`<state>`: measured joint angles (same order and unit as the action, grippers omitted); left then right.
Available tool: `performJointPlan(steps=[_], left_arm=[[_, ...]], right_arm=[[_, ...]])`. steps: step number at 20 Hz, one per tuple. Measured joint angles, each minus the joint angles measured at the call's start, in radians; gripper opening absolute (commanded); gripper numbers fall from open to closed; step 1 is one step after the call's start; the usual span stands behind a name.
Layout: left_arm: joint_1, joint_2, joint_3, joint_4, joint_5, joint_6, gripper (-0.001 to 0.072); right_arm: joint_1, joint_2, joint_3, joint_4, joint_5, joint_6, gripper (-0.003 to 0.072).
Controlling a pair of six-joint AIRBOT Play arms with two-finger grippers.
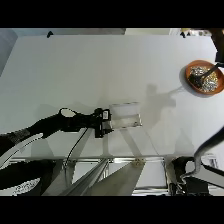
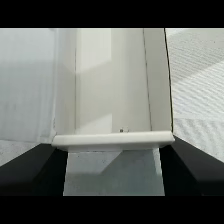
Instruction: Fold the box and place the chain.
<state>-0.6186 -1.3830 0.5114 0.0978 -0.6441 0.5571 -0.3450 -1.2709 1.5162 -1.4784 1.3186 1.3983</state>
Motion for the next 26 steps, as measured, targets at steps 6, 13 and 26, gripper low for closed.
performJointPlan(steps=[6, 13, 26], left_arm=[[0.0, 0.0, 0.0, 0.0, 0.0, 0.0, 0.0136], [0.0, 0.0, 0.0, 0.0, 0.0, 0.0, 0.0136], [0.0, 0.0, 0.0, 0.0, 0.0, 0.0, 0.0136]], right_arm=[[0.005, 0.195, 0.0, 0.183, 0.128, -0.018, 0.0015], [0.162, 0.367, 0.0, 0.253, 0.201, -0.02, 0.0015], [0.54, 0.444, -0.13, 0.291, 0.239, 0.093, 0.0015]])
